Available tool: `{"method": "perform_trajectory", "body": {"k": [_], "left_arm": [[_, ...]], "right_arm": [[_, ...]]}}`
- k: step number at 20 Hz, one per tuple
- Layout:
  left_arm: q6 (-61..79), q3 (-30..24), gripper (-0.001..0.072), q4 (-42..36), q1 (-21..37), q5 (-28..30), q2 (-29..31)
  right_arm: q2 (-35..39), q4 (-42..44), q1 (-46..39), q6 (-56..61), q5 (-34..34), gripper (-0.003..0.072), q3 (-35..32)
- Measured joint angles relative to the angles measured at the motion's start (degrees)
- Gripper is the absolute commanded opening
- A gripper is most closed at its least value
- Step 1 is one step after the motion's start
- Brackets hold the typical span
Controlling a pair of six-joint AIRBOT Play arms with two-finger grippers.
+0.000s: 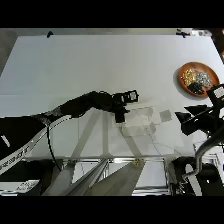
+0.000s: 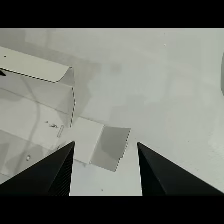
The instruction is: Fold the box and place the chain.
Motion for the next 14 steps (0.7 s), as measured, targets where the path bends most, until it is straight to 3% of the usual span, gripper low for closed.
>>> {"method": "perform_trajectory", "body": {"k": [14], "left_arm": [[0.0,0.0,0.0010,0.2,0.0,1.5,0.0]], "right_arm": [[0.0,0.0,0.0,0.0,0.0,0.0440,0.0]]}}
